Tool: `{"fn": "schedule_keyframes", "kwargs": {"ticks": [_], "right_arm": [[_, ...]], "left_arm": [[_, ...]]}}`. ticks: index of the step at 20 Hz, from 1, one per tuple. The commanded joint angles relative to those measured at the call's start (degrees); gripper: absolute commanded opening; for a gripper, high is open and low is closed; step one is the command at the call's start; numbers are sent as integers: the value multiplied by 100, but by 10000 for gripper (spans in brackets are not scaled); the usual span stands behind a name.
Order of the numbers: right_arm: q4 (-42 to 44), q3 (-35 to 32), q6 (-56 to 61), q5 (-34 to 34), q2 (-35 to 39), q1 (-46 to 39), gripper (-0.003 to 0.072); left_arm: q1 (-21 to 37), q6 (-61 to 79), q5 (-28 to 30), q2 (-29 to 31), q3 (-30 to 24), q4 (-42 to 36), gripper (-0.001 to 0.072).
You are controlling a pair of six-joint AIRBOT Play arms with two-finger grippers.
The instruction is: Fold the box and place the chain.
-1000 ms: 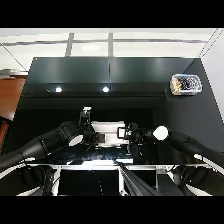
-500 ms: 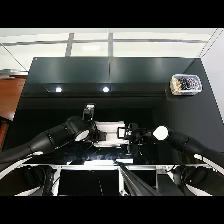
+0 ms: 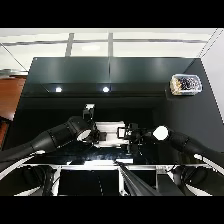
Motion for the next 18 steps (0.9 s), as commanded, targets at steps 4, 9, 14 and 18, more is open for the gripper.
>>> {"fn": "schedule_keyframes", "kwargs": {"ticks": [4,9,14,18], "right_arm": [[0,4,2,2,-2,7,390],[0,4,2,2,-2,7,390],[2,4,2,2,-2,7,390],[0,4,2,2,-2,7,390]], "left_arm": [[-9,-50,31,-68,7,-35,228],[-9,-109,46,-70,7,-9,229],[-9,-109,46,-138,7,-28,228],[-9,-107,46,-256,7,-157,229]]}}
